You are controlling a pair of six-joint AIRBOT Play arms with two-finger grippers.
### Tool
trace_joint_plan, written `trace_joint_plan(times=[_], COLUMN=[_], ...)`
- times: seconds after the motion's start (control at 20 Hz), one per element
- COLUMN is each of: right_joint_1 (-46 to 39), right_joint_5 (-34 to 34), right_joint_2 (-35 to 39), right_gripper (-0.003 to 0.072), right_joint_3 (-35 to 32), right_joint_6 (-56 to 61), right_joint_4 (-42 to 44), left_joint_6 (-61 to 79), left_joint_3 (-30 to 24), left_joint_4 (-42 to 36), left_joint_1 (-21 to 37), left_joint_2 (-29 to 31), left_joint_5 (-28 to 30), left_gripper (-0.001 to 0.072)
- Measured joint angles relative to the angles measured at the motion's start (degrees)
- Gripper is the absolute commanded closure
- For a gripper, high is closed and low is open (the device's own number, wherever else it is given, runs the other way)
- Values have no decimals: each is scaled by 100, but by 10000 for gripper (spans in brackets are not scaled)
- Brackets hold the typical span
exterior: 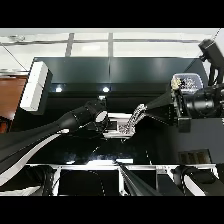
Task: Fold the box and place the chain.
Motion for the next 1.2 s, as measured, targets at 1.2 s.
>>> trace_joint_plan(times=[1.2], right_joint_1=[81], right_joint_5=[-107], right_joint_2=[-389], right_gripper=[675], right_joint_3=[988], right_joint_6=[752], right_joint_4=[-173], left_joint_6=[-2], left_joint_3=[0], left_joint_4=[-2], left_joint_1=[0], left_joint_2=[0], left_joint_5=[0], left_gripper=[678])
